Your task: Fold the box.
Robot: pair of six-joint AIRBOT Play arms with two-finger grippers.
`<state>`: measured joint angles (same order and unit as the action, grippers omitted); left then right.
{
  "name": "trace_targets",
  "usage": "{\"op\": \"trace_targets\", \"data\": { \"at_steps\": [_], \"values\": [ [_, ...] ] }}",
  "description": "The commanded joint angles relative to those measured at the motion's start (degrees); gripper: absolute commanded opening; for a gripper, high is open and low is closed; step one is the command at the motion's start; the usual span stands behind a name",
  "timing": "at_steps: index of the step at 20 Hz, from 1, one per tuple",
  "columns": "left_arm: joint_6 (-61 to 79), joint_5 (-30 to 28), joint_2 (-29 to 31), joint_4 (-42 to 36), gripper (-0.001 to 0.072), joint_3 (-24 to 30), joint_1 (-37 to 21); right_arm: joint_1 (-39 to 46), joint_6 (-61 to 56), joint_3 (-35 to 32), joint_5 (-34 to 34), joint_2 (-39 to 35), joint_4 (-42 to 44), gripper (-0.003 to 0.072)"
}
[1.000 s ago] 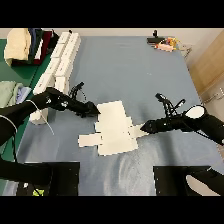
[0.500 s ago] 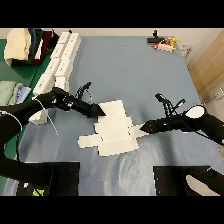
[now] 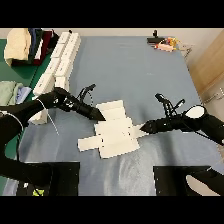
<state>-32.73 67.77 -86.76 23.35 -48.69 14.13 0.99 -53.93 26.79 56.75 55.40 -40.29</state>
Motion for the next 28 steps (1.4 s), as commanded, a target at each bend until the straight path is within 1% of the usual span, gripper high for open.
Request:
{"op": "trace_targets", "data": {
  "at_steps": [1, 3, 4, 5, 6, 7, 12, 13, 16, 19, 21, 23, 24, 26, 28],
  "values": [
    [2.4, 0.3, 0.0, -0.7, 0.0101, -0.1, 0.2, 0.0, 0.0, 0.0, -0.2, 0.0, 0.0, 0.0014],
    [3.5, 0.4, 0.0, -1.6, 0.0102, -0.2, 0.2, 0.0, 0.0, 0.0, -0.8, 0.0, -0.5, 0.0025],
    [3.4, 0.6, 0.0, -2.1, 0.0103, -0.2, 0.2, 0.0, 0.0, 0.0, -1.6, 0.0, -1.6, 0.0178],
    [3.4, 1.1, 0.0, -2.5, 0.0103, -0.3, 0.2, 0.0, -0.1, 0.1, -2.8, 0.0, -3.1, 0.036],
    [3.4, 2.0, 0.0, -3.1, 0.0101, -0.3, 0.2, 0.1, -0.1, 0.1, -4.5, -0.1, -5.2, 0.0383],
    [4.0, 2.2, 0.0, -3.2, 0.0012, -0.3, 0.2, 0.1, -0.7, 0.3, -6.2, -0.1, -7.5, 0.0383],
    [15.1, 1.1, 0.1, -3.2, 0.001, -1.4, 0.2, 0.1, -9.0, 2.7, -13.8, -0.1, -20.0, 0.0383],
    [17.1, 0.9, 0.2, -3.2, 0.0011, -2.0, 0.2, 0.1, -10.5, 3.4, -14.7, -0.1, -20.9, 0.0383],
    [21.0, -3.0, 2.7, -3.2, 0.001, -2.4, 0.2, 0.1, -15.5, 6.0, -17.0, -0.1, -20.8, 0.0383],
    [26.6, -9.0, 7.4, -3.0, 0.0009, -2.3, 0.7, 0.1, -21.5, 8.6, -18.0, -0.1, -20.5, 0.0384],
    [30.3, -11.1, 10.7, -2.9, 0.0009, -1.5, 2.6, 0.1, -24.2, 9.1, -19.0, -0.1, -20.3, 0.0384],
    [33.6, -13.6, 14.0, -2.9, 0.0007, 0.2, 5.8, 0.1, -25.3, 9.1, -20.2, -0.1, -19.9, 0.0383],
    [36.7, -16.2, 15.7, -3.1, 0.0007, 1.7, 7.9, 0.1, -26.0, 9.1, -20.5, -0.1, -19.9, 0.0383],
    [42.0, -23.1, 18.8, -4.8, 0.0007, 5.8, 12.3, 0.1, -26.7, 9.1, -20.7, -0.1, -19.9, 0.0383],
    [49.1, -27.3, 22.0, -9.2, 0.0007, 9.9, 16.3, 0.1, -27.3, 9.1, -20.7, -0.1, -19.9, 0.0383]
  ]
}}
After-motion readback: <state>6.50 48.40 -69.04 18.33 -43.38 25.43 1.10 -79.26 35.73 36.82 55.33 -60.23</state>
